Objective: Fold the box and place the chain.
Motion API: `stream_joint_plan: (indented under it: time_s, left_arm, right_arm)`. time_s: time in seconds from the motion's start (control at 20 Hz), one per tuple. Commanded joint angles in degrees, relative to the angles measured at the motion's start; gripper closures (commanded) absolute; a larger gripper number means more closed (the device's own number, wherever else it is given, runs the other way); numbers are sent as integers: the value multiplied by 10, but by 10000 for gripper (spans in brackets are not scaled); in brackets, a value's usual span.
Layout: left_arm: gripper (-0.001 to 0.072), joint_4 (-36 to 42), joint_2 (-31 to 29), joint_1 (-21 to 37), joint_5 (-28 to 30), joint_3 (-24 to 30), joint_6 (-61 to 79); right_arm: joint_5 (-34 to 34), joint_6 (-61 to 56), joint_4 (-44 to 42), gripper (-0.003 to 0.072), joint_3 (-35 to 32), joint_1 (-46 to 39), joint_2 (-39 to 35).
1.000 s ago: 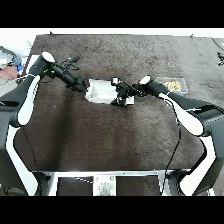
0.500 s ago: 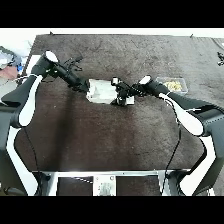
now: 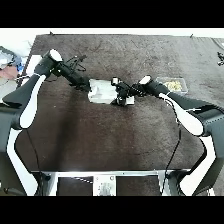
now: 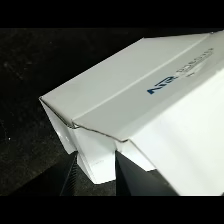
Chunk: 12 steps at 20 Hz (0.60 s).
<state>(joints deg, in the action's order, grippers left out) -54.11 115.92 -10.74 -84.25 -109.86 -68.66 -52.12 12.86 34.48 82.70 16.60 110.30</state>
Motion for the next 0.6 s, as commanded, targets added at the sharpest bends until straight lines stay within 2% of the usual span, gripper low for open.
stream_joint_plan:
  time_s: [0.0,0.55]
  left_arm:
    - [443,-41,-3,-15,10,0,-23]
    - [443,-126,-8,-58,29,-8,-83]
  right_arm:
    - [0,0,0,84,0,0,0]
    - [0,0,0,84,0,0,0]
